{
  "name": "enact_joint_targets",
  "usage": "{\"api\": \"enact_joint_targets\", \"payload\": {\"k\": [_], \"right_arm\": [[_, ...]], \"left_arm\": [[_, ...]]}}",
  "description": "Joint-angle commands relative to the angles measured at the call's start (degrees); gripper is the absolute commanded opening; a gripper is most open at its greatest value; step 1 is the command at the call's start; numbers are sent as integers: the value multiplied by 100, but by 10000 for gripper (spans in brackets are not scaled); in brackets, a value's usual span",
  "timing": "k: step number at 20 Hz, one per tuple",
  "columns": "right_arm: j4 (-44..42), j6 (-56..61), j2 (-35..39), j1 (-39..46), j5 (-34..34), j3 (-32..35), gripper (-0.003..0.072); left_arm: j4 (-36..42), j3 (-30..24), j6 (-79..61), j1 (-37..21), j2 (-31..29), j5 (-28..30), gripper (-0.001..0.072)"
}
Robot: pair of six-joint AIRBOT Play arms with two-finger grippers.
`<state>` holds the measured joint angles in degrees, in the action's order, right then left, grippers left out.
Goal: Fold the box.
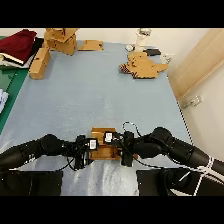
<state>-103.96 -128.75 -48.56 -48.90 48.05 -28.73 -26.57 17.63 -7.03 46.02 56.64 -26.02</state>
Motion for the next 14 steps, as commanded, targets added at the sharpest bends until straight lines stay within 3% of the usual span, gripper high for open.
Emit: {"api": "enact_joint_targets", "payload": {"k": [1,12,13,14], "right_arm": [[-273,-601,-7,-4,-9,0,78],[-498,-999,-50,-4,-273,13,76],[-529,-997,-90,-4,-271,13,133],[-595,-999,-144,-4,-278,13,272]], "left_arm": [[0,4,0,-4,2,0,599],[2,4,0,-4,2,0,599],[0,4,0,-4,2,-2,599],[2,4,0,-4,2,0,600]]}}
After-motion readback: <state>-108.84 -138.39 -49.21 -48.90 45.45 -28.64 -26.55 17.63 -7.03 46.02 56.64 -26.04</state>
